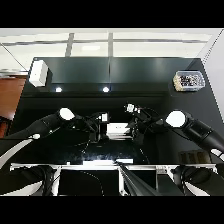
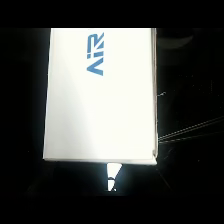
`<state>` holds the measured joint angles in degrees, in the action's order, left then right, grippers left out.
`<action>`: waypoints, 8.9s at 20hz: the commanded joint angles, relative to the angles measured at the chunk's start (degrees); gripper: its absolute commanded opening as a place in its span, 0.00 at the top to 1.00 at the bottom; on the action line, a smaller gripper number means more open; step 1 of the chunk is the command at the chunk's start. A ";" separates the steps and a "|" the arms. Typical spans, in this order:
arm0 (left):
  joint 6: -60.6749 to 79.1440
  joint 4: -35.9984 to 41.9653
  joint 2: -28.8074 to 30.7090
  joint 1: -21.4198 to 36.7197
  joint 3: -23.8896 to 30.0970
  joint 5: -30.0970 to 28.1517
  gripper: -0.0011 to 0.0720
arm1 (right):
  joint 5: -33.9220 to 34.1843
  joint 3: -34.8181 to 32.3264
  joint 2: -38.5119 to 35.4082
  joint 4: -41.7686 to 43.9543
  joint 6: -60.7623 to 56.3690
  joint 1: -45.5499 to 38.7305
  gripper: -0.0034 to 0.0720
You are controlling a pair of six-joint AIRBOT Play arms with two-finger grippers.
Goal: Fold the box and place the chain.
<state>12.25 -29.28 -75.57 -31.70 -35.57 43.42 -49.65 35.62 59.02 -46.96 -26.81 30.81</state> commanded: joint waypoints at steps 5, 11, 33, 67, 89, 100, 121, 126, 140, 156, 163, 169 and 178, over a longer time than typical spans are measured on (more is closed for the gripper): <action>0.04 -0.02 -0.04 -0.02 -0.02 0.02 0.41 | -0.09 -0.20 0.22 -0.07 -0.61 0.02 0.44; 0.04 -0.02 -0.04 -0.02 -0.02 0.02 0.41 | -1.99 -0.17 0.22 -0.24 -0.70 0.00 0.44; 0.04 -0.02 -0.04 -0.02 -0.02 0.02 0.41 | -9.07 7.06 -0.70 -1.99 -25.24 -2.47 0.66; 0.04 -0.04 -0.02 0.07 -0.02 -0.07 0.40 | -15.10 0.63 9.75 19.43 -31.58 -9.81 0.90; -29.62 -10.97 1.99 -8.79 -13.94 3.28 0.00 | -25.09 7.74 -5.29 14.56 -31.19 -46.53 0.90; -30.88 -10.82 -5.42 -10.45 -17.84 3.72 0.00 | -24.04 7.67 -5.29 9.81 -31.21 -46.53 0.90; -34.84 -18.45 -8.48 -16.11 -17.81 -5.09 0.00 | -21.99 7.67 -5.29 9.84 -31.32 -46.53 0.90; -38.38 -20.57 -8.22 -15.56 -17.86 -5.79 0.35 | -21.49 7.69 -5.29 9.84 -31.56 -46.53 0.90; -75.95 -47.87 13.38 26.97 -14.91 17.64 0.43 | -20.90 7.69 -5.29 9.84 -32.17 -46.53 0.90; -76.91 -48.06 -1.53 55.10 -20.06 0.70 0.43 | -19.82 7.69 -5.29 8.92 -32.13 -46.53 0.90; -77.00 -47.76 -10.95 53.33 -29.88 -0.98 0.41 | -18.08 7.69 -5.29 8.79 -32.17 -46.51 0.90; -77.11 -45.33 -12.74 52.72 -32.11 0.61 0.00 | -17.68 7.69 -5.29 8.83 -32.83 -46.51 0.90; -85.55 -49.20 3.69 51.84 -41.72 21.05 0.09 | -24.83 7.87 -6.51 8.46 -31.39 -46.66 0.90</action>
<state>-70.13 -79.75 -78.46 20.53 -75.37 58.19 -70.24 43.40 53.43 -38.06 -59.51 -15.75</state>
